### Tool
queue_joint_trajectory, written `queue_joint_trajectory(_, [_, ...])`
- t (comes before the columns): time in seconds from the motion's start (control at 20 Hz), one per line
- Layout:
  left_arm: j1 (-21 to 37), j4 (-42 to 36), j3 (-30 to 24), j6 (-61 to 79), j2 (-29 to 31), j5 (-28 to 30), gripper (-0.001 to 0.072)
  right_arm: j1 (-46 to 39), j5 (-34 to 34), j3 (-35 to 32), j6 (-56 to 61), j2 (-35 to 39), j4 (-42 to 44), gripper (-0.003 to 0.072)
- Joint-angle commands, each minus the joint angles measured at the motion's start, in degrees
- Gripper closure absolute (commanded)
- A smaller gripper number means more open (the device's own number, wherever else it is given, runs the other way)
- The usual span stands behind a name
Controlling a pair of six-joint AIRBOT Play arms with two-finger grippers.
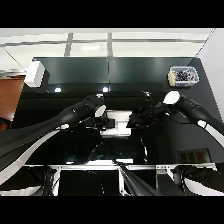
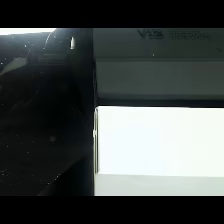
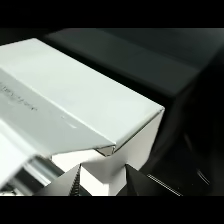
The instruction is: Fold the box and place the chain.
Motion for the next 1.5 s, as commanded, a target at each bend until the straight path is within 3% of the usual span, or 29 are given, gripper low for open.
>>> queue_joint_trajectory(0.0, [0.02, -0.04, 0.02, -0.02, -0.02, 0.17, 0.0685, 4.48, -1.27, 2.49, 10.84, 0.04, -8.81, 0.0376])
queue_joint_trajectory(0.2, [0.02, -0.04, 0.02, -0.04, -0.02, 0.17, 0.0685, 8.66, -2.10, 3.58, 16.59, 0.00, -16.76, 0.0375])
queue_joint_trajectory(0.45, [0.02, -0.04, 0.02, -0.02, -0.02, 0.17, 0.0685, 9.29, -1.09, 4.74, 17.00, 0.00, -18.25, 0.0373])
queue_joint_trajectory(0.55, [0.02, -0.04, 0.02, -0.02, -0.02, 0.17, 0.0685, 9.79, -1.07, 5.05, 17.59, -0.02, -19.37, 0.0294])
queue_joint_trajectory(0.95, [0.02, -0.04, 0.02, -0.02, -0.02, 0.17, 0.0685, 16.02, -6.49, 5.31, 31.58, -1.01, -29.11, 0.0306])
queue_joint_trajectory(1.3, [0.02, -0.02, 0.02, -0.04, -0.02, 0.66, 0.0684, 20.76, -4.70, 9.18, 44.35, -5.70, -40.37, 0.0307])
queue_joint_trajectory(1.45, [0.02, -0.02, 0.02, -0.02, -0.02, 0.59, 0.0685, 21.00, -4.37, 9.25, 46.42, -7.69, -39.63, 0.0307])
